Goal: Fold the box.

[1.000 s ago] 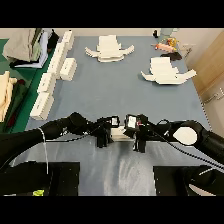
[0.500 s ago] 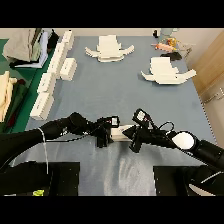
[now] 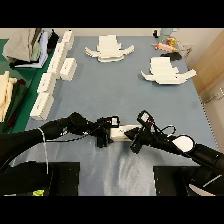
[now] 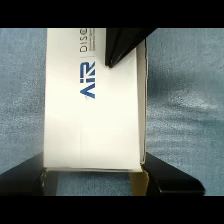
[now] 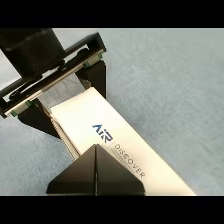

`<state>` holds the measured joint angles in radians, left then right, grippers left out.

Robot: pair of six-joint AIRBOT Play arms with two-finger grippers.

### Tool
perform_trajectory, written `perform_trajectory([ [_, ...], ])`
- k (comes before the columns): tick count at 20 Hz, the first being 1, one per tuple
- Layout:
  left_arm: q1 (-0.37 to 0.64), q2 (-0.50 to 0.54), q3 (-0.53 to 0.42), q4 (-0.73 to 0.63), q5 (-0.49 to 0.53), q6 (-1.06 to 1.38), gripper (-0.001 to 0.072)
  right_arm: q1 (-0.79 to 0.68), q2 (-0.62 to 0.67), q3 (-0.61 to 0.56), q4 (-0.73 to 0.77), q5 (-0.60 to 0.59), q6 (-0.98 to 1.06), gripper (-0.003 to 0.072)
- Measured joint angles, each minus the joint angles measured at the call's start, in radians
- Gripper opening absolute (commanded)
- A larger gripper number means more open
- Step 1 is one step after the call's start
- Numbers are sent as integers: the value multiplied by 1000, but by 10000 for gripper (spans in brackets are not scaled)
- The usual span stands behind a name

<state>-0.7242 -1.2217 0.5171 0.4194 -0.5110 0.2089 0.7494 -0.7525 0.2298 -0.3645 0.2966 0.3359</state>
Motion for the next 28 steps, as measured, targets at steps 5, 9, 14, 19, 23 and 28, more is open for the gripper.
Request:
perform_trajectory([
  [5, 0, 0, 0, 0, 0, 0, 519, 1, -27, -19, 21, -3, 2, 6],
  [9, 0, 0, 0, 0, 0, 0, 519, 0, -48, -23, 28, -4, 3, 6],
  [14, 0, 0, 0, 0, 0, 0, 519, 0, -56, -24, 27, -4, 4, 6],
  [19, 0, 0, 0, 0, 0, 0, 519, 0, -43, -11, 16, 2, 4, 6],
  [23, 0, 0, 0, 0, 0, 0, 519, 1, 11, 35, -19, -24, 4, 6],
  [28, 0, 0, 0, 0, 0, 0, 519, -23, 41, 93, -95, -76, 8, 6],
])
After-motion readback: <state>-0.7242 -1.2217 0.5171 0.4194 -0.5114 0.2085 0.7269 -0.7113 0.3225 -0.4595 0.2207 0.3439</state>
